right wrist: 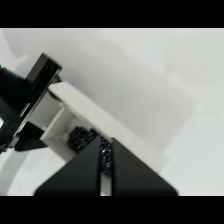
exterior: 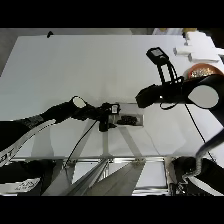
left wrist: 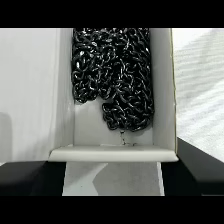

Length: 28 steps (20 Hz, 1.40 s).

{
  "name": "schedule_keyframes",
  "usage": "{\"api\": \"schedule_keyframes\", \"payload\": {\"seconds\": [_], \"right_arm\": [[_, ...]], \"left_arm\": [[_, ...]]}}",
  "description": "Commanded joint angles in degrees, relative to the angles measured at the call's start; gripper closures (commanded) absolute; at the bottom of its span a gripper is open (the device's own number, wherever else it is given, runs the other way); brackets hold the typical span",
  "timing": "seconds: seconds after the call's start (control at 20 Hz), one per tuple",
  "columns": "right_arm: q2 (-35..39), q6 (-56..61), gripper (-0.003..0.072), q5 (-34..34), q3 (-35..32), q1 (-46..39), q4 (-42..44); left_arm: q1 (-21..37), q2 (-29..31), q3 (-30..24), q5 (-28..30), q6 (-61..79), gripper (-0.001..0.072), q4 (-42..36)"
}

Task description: Fold the box and place the chain.

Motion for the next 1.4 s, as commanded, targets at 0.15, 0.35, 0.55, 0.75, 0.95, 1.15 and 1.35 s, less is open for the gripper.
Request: {"api": "schedule_keyframes", "payload": {"seconds": [0.15,0.35,0.55,0.75,0.95,1.15,1.35], "right_arm": [[-11.26,-17.31,0.0670,-5.07,1.49,-3.91,0.02],[-17.03,-27.54,0.0670,-5.09,1.29,-2.73,1.73],[-16.33,-39.39,0.0670,-4.24,-2.43,-2.36,9.68],[-12.09,-48.09,0.0669,-3.04,-6.86,1.64,12.37],[-7.34,-52.57,0.0669,-3.43,-11.52,3.45,15.02],[-4.74,-52.85,0.0587,-3.98,-14.43,4.94,15.04],[-4.74,-52.87,0.0545,-4.11,-14.64,6.45,14.62]], "left_arm": [[0.04,0.04,0.04,0.00,0.02,0.0437,0.00],[0.04,0.04,0.04,0.02,0.02,0.0437,0.00],[0.04,0.04,0.04,0.02,0.02,0.0437,0.00],[0.04,0.04,0.04,0.00,0.02,0.0437,0.00],[0.04,0.04,0.04,-0.02,0.02,0.0437,0.00],[0.04,0.04,0.04,0.00,0.02,0.0437,0.00],[0.04,0.04,0.04,0.00,0.02,0.0437,0.00]]}}
